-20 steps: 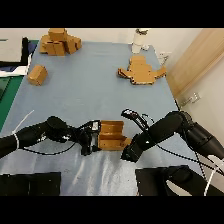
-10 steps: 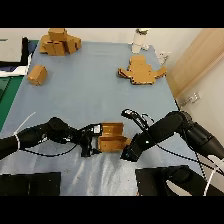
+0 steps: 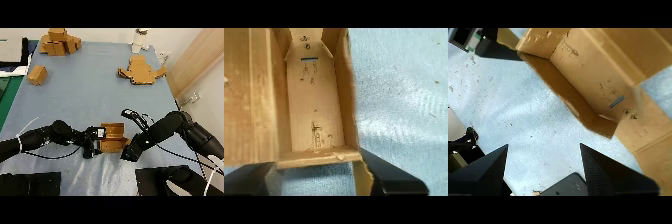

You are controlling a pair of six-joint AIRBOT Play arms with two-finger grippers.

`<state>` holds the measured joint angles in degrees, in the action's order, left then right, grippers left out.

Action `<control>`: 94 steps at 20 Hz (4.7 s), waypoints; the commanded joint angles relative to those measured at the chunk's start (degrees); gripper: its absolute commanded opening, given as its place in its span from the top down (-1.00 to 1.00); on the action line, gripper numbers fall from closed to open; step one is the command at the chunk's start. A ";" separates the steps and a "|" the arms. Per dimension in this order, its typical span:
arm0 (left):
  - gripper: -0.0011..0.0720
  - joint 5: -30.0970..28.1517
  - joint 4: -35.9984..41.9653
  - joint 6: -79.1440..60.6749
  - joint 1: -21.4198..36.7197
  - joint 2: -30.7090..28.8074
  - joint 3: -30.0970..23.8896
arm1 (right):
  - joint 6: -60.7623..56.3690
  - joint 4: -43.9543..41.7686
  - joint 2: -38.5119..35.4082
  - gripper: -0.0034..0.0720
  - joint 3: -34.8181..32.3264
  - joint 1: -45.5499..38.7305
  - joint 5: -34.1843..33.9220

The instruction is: Fold the box.

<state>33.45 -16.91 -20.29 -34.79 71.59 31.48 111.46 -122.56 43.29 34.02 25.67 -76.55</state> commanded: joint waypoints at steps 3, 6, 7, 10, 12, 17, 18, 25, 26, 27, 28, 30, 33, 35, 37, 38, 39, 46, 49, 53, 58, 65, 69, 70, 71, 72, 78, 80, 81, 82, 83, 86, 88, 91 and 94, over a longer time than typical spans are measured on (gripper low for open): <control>-0.14 -0.35 0.37 0.87 -0.24 -0.04 0.00 | -0.02 -0.02 -0.04 -0.97 0.04 0.04 -0.04; -0.14 -0.52 0.11 0.87 -0.07 -0.61 0.00 | -0.02 -0.02 -0.04 -0.97 0.04 0.04 -0.17; -0.14 -0.46 0.11 0.87 0.28 -1.31 0.00 | -0.04 -0.02 -0.04 -0.97 0.04 0.04 -0.26; -0.15 -0.44 -2.80 4.31 2.29 -4.11 -0.02 | -0.02 0.00 -0.04 -0.97 0.04 0.04 -0.26; -0.15 0.04 -9.64 12.20 4.59 -5.62 0.00 | -0.02 0.00 -0.04 -0.97 0.04 0.04 -0.26; -0.15 8.31 -21.49 17.14 10.43 -6.69 -0.02 | 0.00 0.17 -0.04 -0.97 0.04 0.04 0.15; -0.15 9.53 -22.14 17.14 11.17 -6.69 -0.02 | 0.00 0.17 -0.04 -0.97 0.07 0.04 0.85; -0.15 10.19 -21.31 16.68 11.56 -6.62 -0.02 | -0.04 -0.44 -0.04 -0.97 0.04 0.07 5.75; -0.15 10.19 -21.31 15.61 11.56 -6.58 -0.09 | -0.07 -0.61 -0.02 -0.97 0.04 0.07 6.21; -0.15 10.23 -21.16 14.21 11.56 -6.58 -0.24 | -0.04 -0.63 -0.02 -0.97 0.04 0.07 6.97; -0.15 10.21 -20.28 12.94 11.54 -6.58 -0.46 | -0.07 -0.81 -0.02 -0.97 0.00 0.07 8.50; -0.15 10.27 -16.70 8.28 11.54 -6.56 -1.29 | -3.96 -0.96 -0.02 -0.97 0.00 0.20 14.01; -0.15 10.69 -16.11 6.32 11.54 -6.51 -2.36 | -13.05 -1.03 -0.02 -0.97 -0.17 0.87 22.45; -0.15 10.71 -16.13 6.29 11.54 -6.51 -2.69 | -19.58 -0.98 0.33 -0.96 -0.17 0.85 24.96; -0.15 10.69 -16.06 6.29 11.54 -6.51 -2.69 | -22.86 -0.98 1.29 -0.57 -0.17 0.85 24.85; -0.15 10.69 -16.06 6.29 11.54 -6.51 -2.67 | -23.96 -1.60 2.05 0.05 -0.17 0.87 23.80; -0.15 10.64 -16.06 6.29 11.54 -6.51 -2.67 | -24.65 -2.03 3.02 0.90 -0.17 0.87 23.04; -0.15 10.62 -16.06 6.32 11.56 -6.51 -2.67 | -13.68 -10.71 10.43 0.91 2.67 8.68 30.51; -0.15 10.67 -16.09 6.34 11.56 -6.51 -2.67 | -13.11 -8.90 12.33 0.91 4.22 8.74 34.95; -0.15 10.62 -16.09 6.32 11.56 -6.51 -2.67 | -11.82 -5.14 18.25 0.91 4.22 8.74 37.73; -0.15 10.64 -16.09 6.32 11.56 -6.51 -2.69 | -4.87 -5.20 25.03 0.91 4.22 8.74 39.08; -0.15 10.62 -16.09 6.32 11.56 -6.51 -2.67 | -0.81 -5.16 25.20 0.91 4.24 8.74 38.97; -0.15 10.62 -16.09 6.32 11.56 -6.51 -2.67 | 1.14 -3.56 24.35 0.91 5.20 8.72 37.73; -0.15 10.62 -16.09 6.32 11.56 -6.51 -2.67 | 1.11 -2.05 23.08 0.91 6.14 8.70 35.93; -0.15 10.62 -16.06 6.32 11.56 -6.51 -2.67 | 1.07 0.28 20.96 0.91 7.39 8.68 33.46; -0.15 10.62 -16.09 6.32 11.56 -6.51 -2.67 | 0.20 3.39 18.25 0.91 8.52 8.66 31.12; -0.15 10.62 -16.09 6.32 11.56 -6.54 -2.67 | -0.92 11.30 1.20 0.91 6.99 9.27 14.10; -0.15 10.62 -16.09 6.32 11.56 -6.51 -2.67 | 7.21 9.16 -2.01 0.68 1.49 11.63 9.94; -0.15 10.62 -16.09 6.34 11.56 -6.51 -2.67 | 9.92 9.64 -2.69 -0.05 -1.84 12.79 10.97; -0.15 10.60 -16.09 6.32 11.56 -6.51 -2.67 | 13.46 10.78 -2.51 -0.31 -4.48 13.51 13.18; -0.15 10.62 -16.09 6.32 11.56 -6.51 -2.67 | 17.27 12.00 -1.92 -0.31 -6.60 13.66 16.31; -0.15 10.62 -16.09 6.32 11.56 -6.54 -2.67 | 23.06 16.13 2.08 -0.31 -8.13 13.64 28.44; -0.15 10.60 -16.09 6.32 11.56 -6.51 -2.67 | 25.64 15.85 5.05 -0.31 -7.48 13.64 34.23; -0.15 10.62 -16.09 6.32 11.56 -6.51 -2.67 | 27.65 15.45 8.35 -0.31 -6.14 13.79 35.95; -0.15 10.62 -16.09 6.32 11.56 -6.51 -2.67 | 29.64 14.78 8.72 -0.31 -6.05 15.15 36.81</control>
<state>44.10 -32.99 -13.98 -23.24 65.04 28.80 138.08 -107.50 50.81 27.79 39.90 -42.39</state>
